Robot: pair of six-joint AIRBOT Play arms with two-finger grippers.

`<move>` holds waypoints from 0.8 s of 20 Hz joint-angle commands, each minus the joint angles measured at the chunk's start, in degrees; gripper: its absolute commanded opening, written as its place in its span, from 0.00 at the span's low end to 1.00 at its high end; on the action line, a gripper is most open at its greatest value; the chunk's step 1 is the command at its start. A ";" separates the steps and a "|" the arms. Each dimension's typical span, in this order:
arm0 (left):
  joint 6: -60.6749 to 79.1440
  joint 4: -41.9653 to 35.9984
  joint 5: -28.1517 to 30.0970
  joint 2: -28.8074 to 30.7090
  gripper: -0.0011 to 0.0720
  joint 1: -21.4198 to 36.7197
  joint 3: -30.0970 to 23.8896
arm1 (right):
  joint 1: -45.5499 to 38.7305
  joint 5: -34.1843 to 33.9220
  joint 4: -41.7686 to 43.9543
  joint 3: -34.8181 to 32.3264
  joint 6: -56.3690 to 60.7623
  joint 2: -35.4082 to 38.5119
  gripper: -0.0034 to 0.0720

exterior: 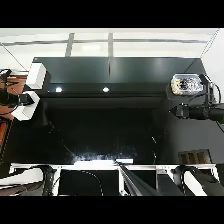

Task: Fold the box and place the chain.

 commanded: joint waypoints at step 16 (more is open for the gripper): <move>-5.07 2.47 -3.72 -7.50 0.99 -5.11 17.42 | 1.18 1.62 0.04 0.00 4.20 0.15 0.05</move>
